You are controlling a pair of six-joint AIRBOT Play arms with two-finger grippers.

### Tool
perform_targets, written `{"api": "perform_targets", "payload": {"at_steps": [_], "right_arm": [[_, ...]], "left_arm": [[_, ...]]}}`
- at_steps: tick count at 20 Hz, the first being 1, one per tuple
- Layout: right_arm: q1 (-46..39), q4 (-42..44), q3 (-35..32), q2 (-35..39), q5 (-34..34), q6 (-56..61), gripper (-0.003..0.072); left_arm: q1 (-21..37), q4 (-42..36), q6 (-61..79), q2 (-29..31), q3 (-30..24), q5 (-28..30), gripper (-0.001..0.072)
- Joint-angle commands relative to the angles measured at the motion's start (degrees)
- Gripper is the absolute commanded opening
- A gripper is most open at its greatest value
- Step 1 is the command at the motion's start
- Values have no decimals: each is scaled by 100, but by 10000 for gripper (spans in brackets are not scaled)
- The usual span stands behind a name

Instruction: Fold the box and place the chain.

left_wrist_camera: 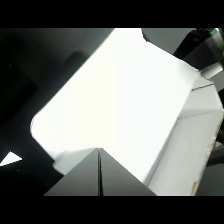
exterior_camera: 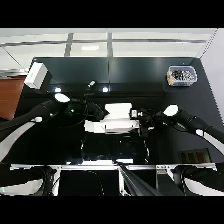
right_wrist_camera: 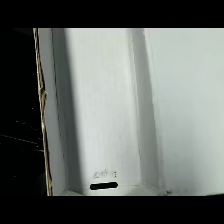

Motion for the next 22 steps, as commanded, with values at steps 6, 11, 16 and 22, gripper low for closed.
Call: {"api": "perform_targets", "payload": {"at_steps": [6, 11, 16, 22], "right_arm": [[2, 7, 0, -4, -4, 20, 136], [2, 7, 0, -4, -4, 20, 136], [2, 7, 0, -4, -4, 20, 136], [2, 4, 0, -4, -2, 20, 137]], "left_arm": [[695, 1228, -177, 1814, 70, -1187, 24], [400, 2022, 2778, 1768, -785, -1150, 515], [-197, 2898, 2684, 1620, -785, -162, 710], [-507, 2103, 2719, 1078, -785, 254, 615]]}}
